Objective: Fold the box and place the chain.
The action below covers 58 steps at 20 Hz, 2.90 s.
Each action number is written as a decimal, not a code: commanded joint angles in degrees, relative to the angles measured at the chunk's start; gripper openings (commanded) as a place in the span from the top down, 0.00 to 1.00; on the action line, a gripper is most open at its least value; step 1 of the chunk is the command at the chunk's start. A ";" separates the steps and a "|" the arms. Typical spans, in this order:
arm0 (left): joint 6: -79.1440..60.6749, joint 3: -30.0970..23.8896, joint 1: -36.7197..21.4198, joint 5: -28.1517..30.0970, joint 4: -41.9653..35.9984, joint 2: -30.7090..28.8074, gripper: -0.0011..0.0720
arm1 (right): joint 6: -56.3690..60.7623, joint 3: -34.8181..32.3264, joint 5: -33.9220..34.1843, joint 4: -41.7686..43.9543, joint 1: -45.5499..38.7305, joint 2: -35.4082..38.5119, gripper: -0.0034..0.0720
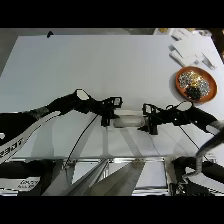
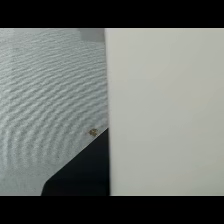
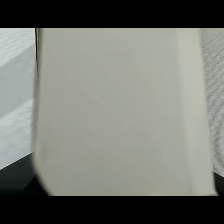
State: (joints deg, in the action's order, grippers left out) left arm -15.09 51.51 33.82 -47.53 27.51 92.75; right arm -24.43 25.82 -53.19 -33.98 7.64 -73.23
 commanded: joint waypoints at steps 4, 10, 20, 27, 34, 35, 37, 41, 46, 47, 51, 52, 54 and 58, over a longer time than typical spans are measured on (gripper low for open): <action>0.02 0.00 -0.04 0.15 -0.02 0.02 0.97 | 0.22 0.00 1.60 -0.07 -0.50 -1.05 0.06; 0.04 0.00 -0.04 0.15 0.00 0.02 0.97 | -0.09 0.00 1.57 1.42 -0.50 -1.07 0.29; 0.02 0.00 -0.04 0.15 0.00 0.02 0.97 | 0.76 0.00 1.46 1.42 -0.50 -1.03 0.41; 0.02 0.00 -0.04 0.15 0.00 0.02 0.97 | 0.76 0.00 1.51 1.42 -0.50 -1.05 0.41; 0.04 0.00 -0.04 0.13 -0.02 0.02 0.97 | 0.76 0.00 1.53 1.42 -0.50 -1.05 0.41; 0.07 0.00 -0.04 -0.07 -0.02 0.02 0.97 | 0.76 0.00 1.53 1.42 -0.50 -1.05 0.41; 0.07 0.00 -0.04 -0.48 -0.02 0.02 0.97 | 0.76 0.00 1.53 1.42 -0.50 -1.05 0.41; -0.11 0.00 -0.04 -1.33 0.00 -0.07 0.97 | 0.76 0.00 1.53 1.42 -0.50 -1.03 0.41; 1.79 0.00 -1.60 -5.16 3.69 -4.20 0.31 | 0.76 0.00 1.55 1.42 -0.50 -1.05 0.41; 4.20 0.00 -2.14 -5.75 7.17 -5.92 0.31 | 0.76 0.00 1.53 1.42 -0.50 -1.05 0.41; 18.93 0.00 -4.76 -8.76 21.92 -12.50 0.31 | 0.76 0.00 1.53 1.44 -0.50 -1.05 0.41; 22.21 0.00 -5.29 -8.96 24.76 -14.08 0.33 | 0.76 0.00 1.53 1.42 -0.50 -1.05 0.41; 27.32 0.00 -5.38 -8.87 30.18 -17.64 0.45 | 0.76 0.00 1.53 1.42 -0.50 -1.05 0.41; 30.23 0.00 -3.48 -9.49 31.19 -25.07 0.98 | 0.76 0.00 1.53 1.42 -0.50 -1.05 0.41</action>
State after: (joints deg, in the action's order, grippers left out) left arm 10.39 51.44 29.45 -56.47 55.24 72.44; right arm -23.46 25.80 -51.53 -32.36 7.16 -74.28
